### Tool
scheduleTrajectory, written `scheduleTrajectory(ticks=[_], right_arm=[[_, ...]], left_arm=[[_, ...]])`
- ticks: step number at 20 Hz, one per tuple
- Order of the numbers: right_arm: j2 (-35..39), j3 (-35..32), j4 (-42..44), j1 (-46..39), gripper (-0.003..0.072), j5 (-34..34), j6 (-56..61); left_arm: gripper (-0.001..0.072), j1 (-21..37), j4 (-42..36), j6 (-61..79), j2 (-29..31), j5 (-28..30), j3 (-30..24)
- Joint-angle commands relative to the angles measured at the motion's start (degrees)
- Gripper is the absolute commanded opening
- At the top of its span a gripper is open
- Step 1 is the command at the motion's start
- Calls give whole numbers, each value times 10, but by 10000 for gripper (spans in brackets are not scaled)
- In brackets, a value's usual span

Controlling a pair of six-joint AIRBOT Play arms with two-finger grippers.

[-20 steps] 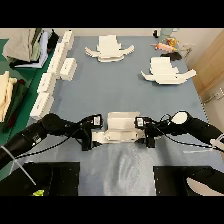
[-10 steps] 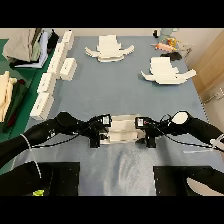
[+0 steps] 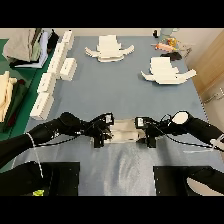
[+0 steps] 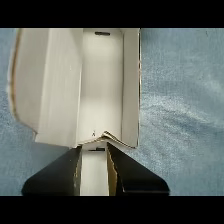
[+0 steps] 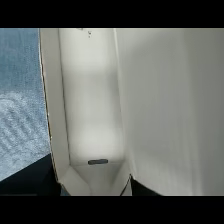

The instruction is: Fold the box.

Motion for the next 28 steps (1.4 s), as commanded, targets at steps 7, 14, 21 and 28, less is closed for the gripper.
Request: scheduleTrajectory(ticks=[7, 14, 21, 28], right_arm=[[0, 0, 2, 0, 406, 0, 0], [0, 0, 2, 0, 407, 0, 0], [0, 0, 2, 0, 406, 0, 0], [0, 0, 2, 0, 406, 0, 0]], left_arm=[[232, -1, -43, 0, -1, -11, 0], [232, 4, 5, -26, -1, -33, -1], [260, 52, 61, -52, 6, -41, -1], [706, 72, 64, -62, 31, -52, -4]])
